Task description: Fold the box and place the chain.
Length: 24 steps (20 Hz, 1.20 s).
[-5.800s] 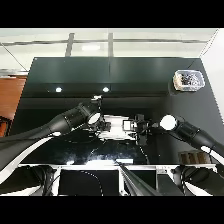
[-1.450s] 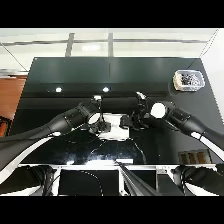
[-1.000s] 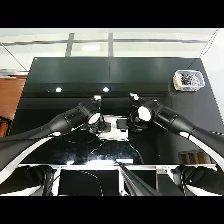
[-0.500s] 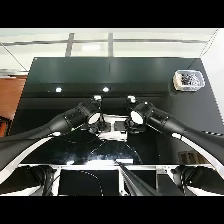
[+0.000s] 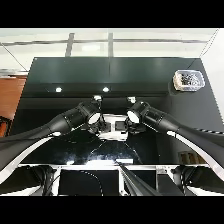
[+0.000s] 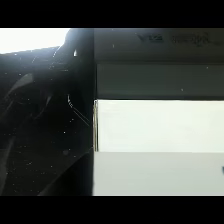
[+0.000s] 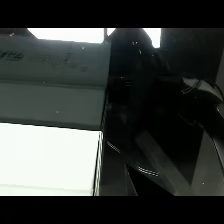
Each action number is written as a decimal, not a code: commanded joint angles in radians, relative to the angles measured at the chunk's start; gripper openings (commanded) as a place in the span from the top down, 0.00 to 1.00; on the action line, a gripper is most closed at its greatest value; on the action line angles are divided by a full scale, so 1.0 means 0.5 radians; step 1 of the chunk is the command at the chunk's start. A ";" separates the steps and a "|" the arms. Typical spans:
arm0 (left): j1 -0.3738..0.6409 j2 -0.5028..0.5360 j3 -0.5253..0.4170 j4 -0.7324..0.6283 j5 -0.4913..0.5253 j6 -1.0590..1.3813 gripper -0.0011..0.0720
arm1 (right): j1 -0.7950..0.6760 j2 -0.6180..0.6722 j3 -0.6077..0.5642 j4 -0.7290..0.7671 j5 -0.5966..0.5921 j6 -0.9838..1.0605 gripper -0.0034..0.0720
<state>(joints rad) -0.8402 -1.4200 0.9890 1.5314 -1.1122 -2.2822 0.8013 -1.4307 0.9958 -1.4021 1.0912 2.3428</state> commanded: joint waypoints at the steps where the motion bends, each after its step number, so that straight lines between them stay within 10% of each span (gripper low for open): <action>1: 0.001 -0.001 0.002 0.001 0.000 0.001 0.94 | 0.002 -0.014 0.002 -0.008 0.009 0.020 0.55; 4: 0.001 -0.001 0.002 0.001 -0.001 0.001 0.94 | 0.002 -0.025 0.002 -0.004 0.008 0.023 0.55; 9: 0.001 -0.001 0.002 0.001 0.000 0.001 0.94 | 0.002 -0.025 0.002 -0.004 -0.014 0.027 0.93; 12: 0.001 -0.001 0.002 0.001 0.000 0.001 0.94 | 0.032 -0.025 0.002 -0.021 -0.015 0.027 0.94; 16: 0.001 -0.001 0.002 0.001 0.002 0.001 0.94 | 0.041 -0.024 0.002 -0.025 -0.032 0.027 0.75; 22: 0.001 -0.001 0.002 0.001 0.001 0.001 0.94 | 0.041 -0.024 0.002 -0.007 -0.049 0.027 0.75; 24: 0.001 -0.001 0.002 0.001 0.002 0.001 0.94 | 0.041 -0.025 0.002 -0.001 -0.061 0.027 0.54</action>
